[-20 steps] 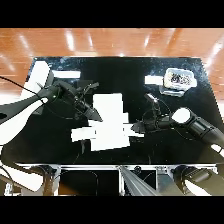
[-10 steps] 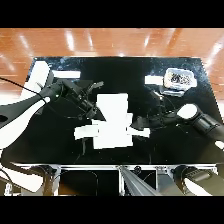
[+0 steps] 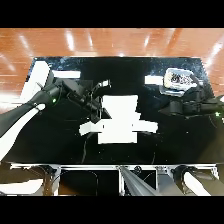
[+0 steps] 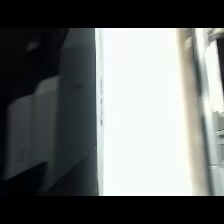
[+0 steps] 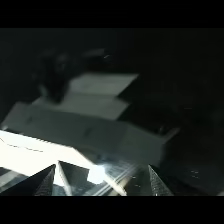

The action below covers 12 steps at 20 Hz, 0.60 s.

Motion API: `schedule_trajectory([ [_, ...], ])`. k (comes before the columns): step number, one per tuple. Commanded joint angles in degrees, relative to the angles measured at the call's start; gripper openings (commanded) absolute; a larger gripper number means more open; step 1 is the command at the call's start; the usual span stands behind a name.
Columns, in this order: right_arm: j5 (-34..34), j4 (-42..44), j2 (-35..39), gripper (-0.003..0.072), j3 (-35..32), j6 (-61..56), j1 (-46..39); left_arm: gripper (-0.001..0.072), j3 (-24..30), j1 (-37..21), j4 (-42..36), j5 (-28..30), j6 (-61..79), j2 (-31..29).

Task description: Fold the box and place the chain.

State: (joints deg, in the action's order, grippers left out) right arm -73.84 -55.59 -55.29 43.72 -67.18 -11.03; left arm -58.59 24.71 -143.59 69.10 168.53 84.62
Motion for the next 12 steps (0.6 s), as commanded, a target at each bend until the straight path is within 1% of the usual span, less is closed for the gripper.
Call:
schedule_trajectory([
  [1, -3.0, -1.9, 2.0, 0.0702, 0.7, 2.7, -4.2, 0.0015, 8.1, 4.4, 5.6, -13.3, 3.5, -7.0],
  [3, -2.4, -0.8, 2.1, 0.0703, 0.7, 2.7, -4.1, 0.0015, 12.0, 7.3, 7.3, -18.2, 3.5, -10.3],
  [5, -0.8, -1.0, 2.1, 0.0703, 0.7, 3.2, -4.2, 0.0016, 13.9, 10.1, 8.2, -22.0, 3.5, -12.2],
  [8, 3.7, -1.9, 2.1, 0.0703, 0.7, 3.2, -4.2, 0.0019, 14.7, 12.2, 8.5, -23.5, 3.5, -12.1],
  [12, 8.8, -1.8, 2.1, 0.0702, 0.7, 3.2, -4.2, 0.0020, 14.7, 12.2, 8.5, -24.2, 3.1, -11.8],
])
